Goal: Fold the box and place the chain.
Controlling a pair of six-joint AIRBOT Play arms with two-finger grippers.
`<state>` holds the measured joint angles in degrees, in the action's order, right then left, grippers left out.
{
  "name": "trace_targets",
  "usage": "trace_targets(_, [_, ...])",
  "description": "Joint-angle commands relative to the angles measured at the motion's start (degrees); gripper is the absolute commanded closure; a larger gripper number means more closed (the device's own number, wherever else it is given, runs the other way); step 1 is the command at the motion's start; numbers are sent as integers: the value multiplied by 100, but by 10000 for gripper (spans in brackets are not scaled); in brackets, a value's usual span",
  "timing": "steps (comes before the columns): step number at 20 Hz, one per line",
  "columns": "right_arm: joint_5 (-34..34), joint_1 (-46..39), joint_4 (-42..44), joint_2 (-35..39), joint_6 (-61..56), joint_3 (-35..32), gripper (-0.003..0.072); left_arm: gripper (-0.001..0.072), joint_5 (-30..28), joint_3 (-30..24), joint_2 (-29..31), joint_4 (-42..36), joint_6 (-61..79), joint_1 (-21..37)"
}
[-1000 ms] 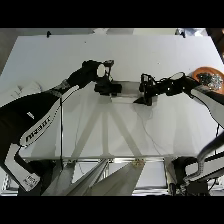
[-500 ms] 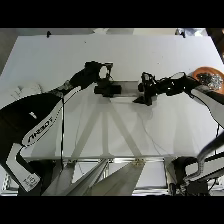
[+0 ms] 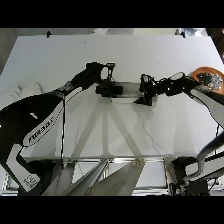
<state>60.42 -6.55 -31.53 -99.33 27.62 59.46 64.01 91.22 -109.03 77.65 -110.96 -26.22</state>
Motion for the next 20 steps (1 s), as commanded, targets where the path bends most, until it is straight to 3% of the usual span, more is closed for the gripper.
trace_targets(1, [22, 0, 28, 4, -15, 4, 450, 411, -24, 4, 96, -83, 348, -7])
trace_targets(6, [24, 4, 28, 4, -15, 4, 450, 407, 232, 4, 557, -660, 1259, 164])
trace_targets(9, [24, 4, 31, 4, -15, 4, 450, 314, 754, 4, 831, -1224, 2065, 479])
trace_targets(12, [22, 4, 28, 4, -15, 4, 450, 304, 1360, -2, 988, -1576, 2955, 903])
trace_targets(14, [22, 4, 28, 4, -15, 4, 450, 305, 1687, -2, 1012, -1596, 3960, 1198])
trace_targets(16, [24, 4, 31, 4, -17, 4, 450, 313, 1665, -31, 1012, -1746, 5257, 1493])
trace_targets(20, [24, 4, 28, 4, -17, 4, 450, 312, 1276, -619, 997, -3187, 8500, 2243])
